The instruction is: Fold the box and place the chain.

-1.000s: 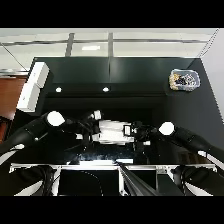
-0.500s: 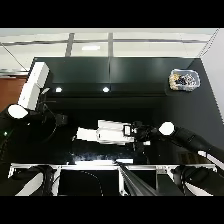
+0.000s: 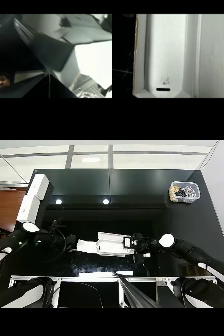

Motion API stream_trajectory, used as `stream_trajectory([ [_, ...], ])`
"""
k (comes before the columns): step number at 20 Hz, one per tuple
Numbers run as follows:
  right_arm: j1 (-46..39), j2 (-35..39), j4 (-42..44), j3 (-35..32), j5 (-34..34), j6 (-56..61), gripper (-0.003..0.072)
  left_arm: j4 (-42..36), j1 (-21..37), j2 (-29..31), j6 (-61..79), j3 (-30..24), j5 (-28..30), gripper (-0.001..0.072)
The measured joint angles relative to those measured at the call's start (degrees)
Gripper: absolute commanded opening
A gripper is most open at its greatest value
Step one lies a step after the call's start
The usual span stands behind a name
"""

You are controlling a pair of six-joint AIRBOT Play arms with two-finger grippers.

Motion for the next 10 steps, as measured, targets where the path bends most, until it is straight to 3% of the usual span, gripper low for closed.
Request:
stream_trajectory([
  [4, 0.0, 0.0, 0.0, 0.0, 0.0, 0.0, 0.0172, -2.7, -4.5, -1.3, 1.9, 0.0, 1.3, 0.0030],
  [10, 0.0, 0.0, 0.0, 0.0, 0.0, 0.0, 0.0172, -3.9, -6.1, -1.7, 2.8, 0.0, 2.0, 0.0030],
])
